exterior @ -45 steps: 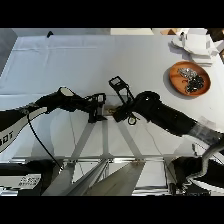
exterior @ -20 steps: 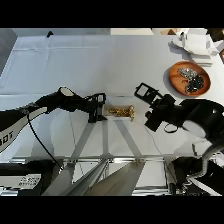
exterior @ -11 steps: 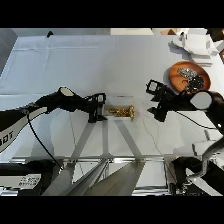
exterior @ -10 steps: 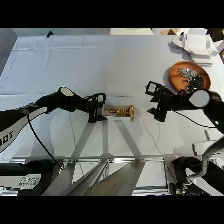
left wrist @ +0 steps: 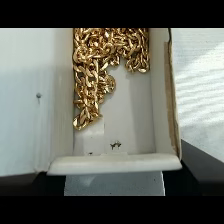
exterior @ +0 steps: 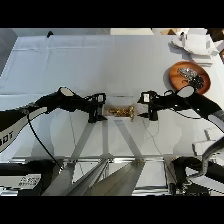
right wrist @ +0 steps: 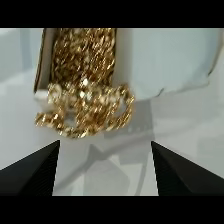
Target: Fold the box and place the chain.
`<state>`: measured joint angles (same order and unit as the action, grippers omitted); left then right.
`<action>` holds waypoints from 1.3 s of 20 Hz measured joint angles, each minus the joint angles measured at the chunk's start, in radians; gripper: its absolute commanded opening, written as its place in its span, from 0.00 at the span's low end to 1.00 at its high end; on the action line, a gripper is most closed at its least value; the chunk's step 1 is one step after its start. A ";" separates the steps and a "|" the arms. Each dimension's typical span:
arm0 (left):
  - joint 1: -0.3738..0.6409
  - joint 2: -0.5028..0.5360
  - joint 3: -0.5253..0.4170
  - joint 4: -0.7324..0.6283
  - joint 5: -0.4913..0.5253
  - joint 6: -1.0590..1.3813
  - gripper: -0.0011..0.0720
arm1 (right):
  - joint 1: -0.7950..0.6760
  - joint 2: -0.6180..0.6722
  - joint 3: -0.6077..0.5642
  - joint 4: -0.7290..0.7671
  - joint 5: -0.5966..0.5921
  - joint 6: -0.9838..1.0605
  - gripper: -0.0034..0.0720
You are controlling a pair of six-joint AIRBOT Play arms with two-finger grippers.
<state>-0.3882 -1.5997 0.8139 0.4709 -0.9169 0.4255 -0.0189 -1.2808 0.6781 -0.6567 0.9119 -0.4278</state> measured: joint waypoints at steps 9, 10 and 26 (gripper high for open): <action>0.000 0.000 0.000 0.000 0.000 0.000 0.32 | -0.001 -0.018 0.000 0.097 0.047 -0.097 0.83; 0.000 0.000 0.000 0.000 0.000 0.000 0.32 | -0.001 -0.018 0.000 0.097 0.052 -0.098 0.80; 0.000 0.000 0.000 0.003 -0.005 0.001 0.33 | 0.054 -0.063 0.000 0.104 0.049 -0.098 0.06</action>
